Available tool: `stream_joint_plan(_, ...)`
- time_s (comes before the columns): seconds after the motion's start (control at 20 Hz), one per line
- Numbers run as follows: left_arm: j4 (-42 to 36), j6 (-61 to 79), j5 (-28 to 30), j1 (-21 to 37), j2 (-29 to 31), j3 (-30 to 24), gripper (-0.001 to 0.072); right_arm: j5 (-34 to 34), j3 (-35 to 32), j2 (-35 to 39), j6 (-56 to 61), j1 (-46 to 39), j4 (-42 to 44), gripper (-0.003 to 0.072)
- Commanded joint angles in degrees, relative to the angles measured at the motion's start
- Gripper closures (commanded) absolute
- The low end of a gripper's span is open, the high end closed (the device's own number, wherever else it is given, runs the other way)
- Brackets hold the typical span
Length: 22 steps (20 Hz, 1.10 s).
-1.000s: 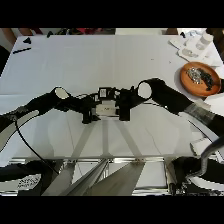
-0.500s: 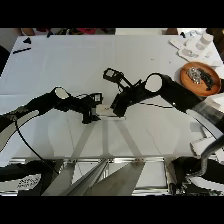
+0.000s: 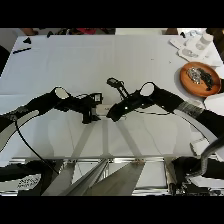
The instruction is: Fold the box and place the chain.
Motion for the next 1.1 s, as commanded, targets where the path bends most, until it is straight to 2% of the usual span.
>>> stream_joint_plan(0.0, 0.0, 0.1, 0.0, 0.0, 0.0, 0.1, 0.0266, -0.7, -1.2, -0.3, -0.4, 0.0, 0.9, 0.0678)
stream_joint_plan(0.25, 0.1, 0.1, 0.0, 0.0, 0.0, 0.1, 0.0266, -1.1, -1.2, 2.7, -2.4, 0.0, 5.9, 0.0679)
stream_joint_plan(0.4, 0.0, 0.1, 0.0, 0.0, 0.0, 0.1, 0.0266, -4.6, -1.2, 4.3, -2.8, 0.0, 8.4, 0.068)
stream_joint_plan(0.85, 0.0, 0.1, 0.0, 0.0, 0.0, 0.1, 0.0266, -4.9, -1.2, -3.5, 3.3, 1.7, 10.8, 0.0682)
stream_joint_plan(1.05, 0.0, 0.1, 0.0, 0.0, 0.0, 0.1, 0.0266, -5.1, -1.2, -3.5, 3.3, 2.2, 10.6, 0.0681)
